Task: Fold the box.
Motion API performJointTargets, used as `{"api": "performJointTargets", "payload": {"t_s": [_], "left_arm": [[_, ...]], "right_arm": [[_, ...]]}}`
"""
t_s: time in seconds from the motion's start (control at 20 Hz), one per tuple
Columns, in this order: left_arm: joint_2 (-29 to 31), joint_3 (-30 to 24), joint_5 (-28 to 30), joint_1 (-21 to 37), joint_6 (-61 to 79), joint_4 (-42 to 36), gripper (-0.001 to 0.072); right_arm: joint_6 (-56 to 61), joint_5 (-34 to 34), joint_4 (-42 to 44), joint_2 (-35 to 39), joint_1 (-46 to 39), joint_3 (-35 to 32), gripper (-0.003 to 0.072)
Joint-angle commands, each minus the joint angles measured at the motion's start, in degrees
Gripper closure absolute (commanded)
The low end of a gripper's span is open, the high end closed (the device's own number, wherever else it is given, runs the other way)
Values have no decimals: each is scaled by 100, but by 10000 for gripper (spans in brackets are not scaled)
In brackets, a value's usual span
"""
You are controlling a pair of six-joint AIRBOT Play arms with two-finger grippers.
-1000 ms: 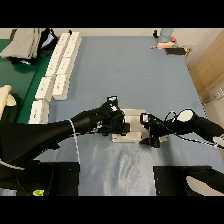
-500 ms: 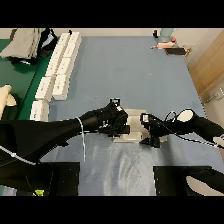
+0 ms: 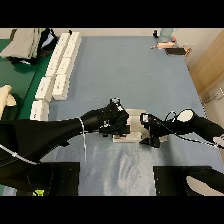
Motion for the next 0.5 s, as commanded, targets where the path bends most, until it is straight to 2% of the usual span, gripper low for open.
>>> {"api": "performJointTargets", "payload": {"t_s": [0.0,0.2,0.4,0.45], "left_arm": [[72,55,-385,0,-68,4,144],[507,251,-855,13,186,7,144],[1414,286,-1211,76,391,0,147],[1620,284,-1316,83,496,4,288]], "right_arm": [[0,2,-2,2,2,4,142],[0,2,0,2,2,4,143],[0,2,0,2,2,4,142],[0,2,0,2,2,4,143]]}}
